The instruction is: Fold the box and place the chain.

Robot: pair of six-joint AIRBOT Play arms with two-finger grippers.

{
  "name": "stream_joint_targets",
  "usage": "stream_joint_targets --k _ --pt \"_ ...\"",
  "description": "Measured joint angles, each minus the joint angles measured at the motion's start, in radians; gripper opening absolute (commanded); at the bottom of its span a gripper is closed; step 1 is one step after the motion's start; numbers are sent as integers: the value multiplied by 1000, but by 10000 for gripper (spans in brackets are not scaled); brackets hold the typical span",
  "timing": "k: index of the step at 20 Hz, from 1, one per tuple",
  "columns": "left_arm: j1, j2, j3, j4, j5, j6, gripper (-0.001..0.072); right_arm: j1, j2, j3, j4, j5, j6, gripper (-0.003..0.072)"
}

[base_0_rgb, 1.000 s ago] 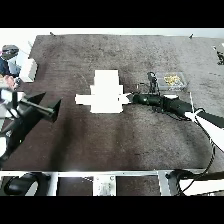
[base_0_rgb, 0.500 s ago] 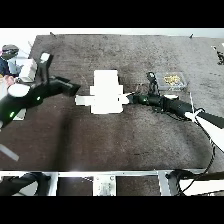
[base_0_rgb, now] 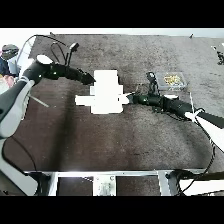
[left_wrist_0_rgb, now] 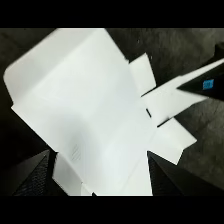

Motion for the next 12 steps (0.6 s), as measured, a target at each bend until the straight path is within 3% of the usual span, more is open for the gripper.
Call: stream_joint_targets --k 5,8,10,12 --pt "0 -213 250 51 -177 -108 681 0 0 0 0 0 -3 9" --pt "1 -286 311 20 -227 -121 680 0 0 0 1 1 -8 9" --pt "0 -319 330 -41 -254 -107 625 0 0 0 0 1 -9 9" --pt "0 -340 340 -80 -280 -92 626 0 0 0 0 2 -11 9"
